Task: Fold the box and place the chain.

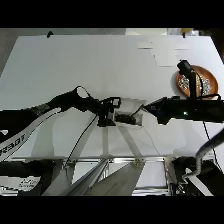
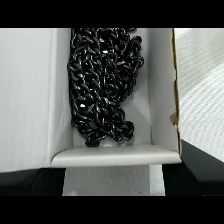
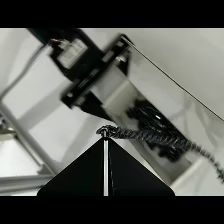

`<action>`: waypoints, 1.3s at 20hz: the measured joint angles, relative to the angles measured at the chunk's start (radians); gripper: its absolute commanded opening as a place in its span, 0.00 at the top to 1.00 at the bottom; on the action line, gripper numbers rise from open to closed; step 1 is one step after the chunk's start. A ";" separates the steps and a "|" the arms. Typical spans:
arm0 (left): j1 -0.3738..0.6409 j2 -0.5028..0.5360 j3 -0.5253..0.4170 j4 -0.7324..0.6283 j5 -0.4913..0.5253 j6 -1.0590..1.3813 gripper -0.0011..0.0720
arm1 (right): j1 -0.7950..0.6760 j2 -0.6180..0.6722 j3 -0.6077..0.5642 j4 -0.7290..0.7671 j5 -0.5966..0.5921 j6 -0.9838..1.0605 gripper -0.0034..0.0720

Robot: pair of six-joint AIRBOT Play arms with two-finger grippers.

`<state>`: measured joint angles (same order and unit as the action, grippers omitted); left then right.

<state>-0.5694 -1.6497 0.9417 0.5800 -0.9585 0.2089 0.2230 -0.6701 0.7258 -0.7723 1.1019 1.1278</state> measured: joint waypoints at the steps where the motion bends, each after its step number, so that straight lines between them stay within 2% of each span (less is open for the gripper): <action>1: 0.000 0.000 0.000 0.000 0.000 0.000 0.80 | 0.000 0.006 -0.001 0.032 -0.006 -0.017 0.94; 8: 0.000 0.000 0.000 0.000 0.000 0.000 0.80 | 0.000 -0.015 -0.001 0.099 -0.057 -0.086 0.94; 14: 0.000 0.000 0.000 0.000 0.000 0.000 0.80 | 0.000 -0.128 -0.002 -0.015 -0.010 -0.136 0.93; 15: 0.000 0.000 0.000 0.000 0.000 0.000 0.80 | 0.000 -0.148 -0.002 -0.029 0.005 -0.150 0.91; 17: 0.000 0.000 0.000 0.000 0.000 0.000 0.80 | 0.000 -0.177 0.000 -0.041 0.019 -0.174 0.69; 20: 0.000 0.000 0.000 0.000 0.000 0.000 0.80 | 0.000 -0.216 0.041 -0.056 0.032 -0.222 0.70; 21: 0.000 0.000 0.000 0.000 0.000 0.000 0.80 | 0.000 -0.233 0.075 -0.059 0.035 -0.248 0.77; 22: 0.000 0.000 0.000 0.000 0.000 0.000 0.80 | 0.000 -0.256 0.119 -0.063 0.039 -0.275 0.94; 26: 0.000 0.000 0.000 0.000 0.000 0.000 0.80 | 0.000 -0.405 0.315 -0.084 0.051 -0.344 0.94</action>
